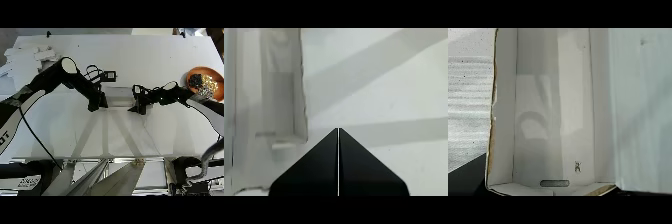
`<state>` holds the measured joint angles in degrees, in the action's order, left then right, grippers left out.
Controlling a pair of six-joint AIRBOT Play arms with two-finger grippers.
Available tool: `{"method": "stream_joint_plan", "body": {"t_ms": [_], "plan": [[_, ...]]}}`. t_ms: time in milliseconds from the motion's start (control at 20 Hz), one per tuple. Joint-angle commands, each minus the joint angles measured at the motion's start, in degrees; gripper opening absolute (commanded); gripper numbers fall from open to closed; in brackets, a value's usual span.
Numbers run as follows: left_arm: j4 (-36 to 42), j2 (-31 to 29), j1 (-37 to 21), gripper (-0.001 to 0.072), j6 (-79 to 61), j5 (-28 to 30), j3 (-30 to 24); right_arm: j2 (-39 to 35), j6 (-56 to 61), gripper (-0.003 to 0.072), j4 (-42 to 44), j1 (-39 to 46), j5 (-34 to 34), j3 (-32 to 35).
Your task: Fold the box and place the chain.
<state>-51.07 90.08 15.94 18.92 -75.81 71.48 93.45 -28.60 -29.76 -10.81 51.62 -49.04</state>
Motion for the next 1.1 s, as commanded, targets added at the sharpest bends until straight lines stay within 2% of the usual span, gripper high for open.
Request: {"method": "stream_joint_plan", "body": {"t_ms": [0,250,350,600,800,1050], "plan": [[-8.70,2.36,0.11,0.0005,6.23,1.90,0.00,-0.04,0.00,0.0403,0.02,-0.02,0.00,-0.04],[-14.27,2.47,-2.51,0.0003,9.49,6.95,0.00,-0.04,0.00,0.0403,0.02,-0.02,0.00,-0.04],[-15.45,2.47,-4.04,0.0003,11.28,7.08,0.00,-0.04,0.00,0.0403,0.02,-0.02,0.00,-0.04],[-23.91,2.67,-5.09,0.0003,16.39,7.04,0.00,-0.04,0.00,0.0403,0.02,-0.02,0.00,-0.04],[-23.98,2.71,-5.01,0.0003,18.97,8.94,-0.50,-0.04,0.00,0.0403,0.02,-0.02,0.00,-0.04],[-23.89,2.71,-5.01,0.0004,20.13,7.45,-2.64,-0.04,0.00,0.0403,0.02,-0.02,0.00,-0.04]]}}
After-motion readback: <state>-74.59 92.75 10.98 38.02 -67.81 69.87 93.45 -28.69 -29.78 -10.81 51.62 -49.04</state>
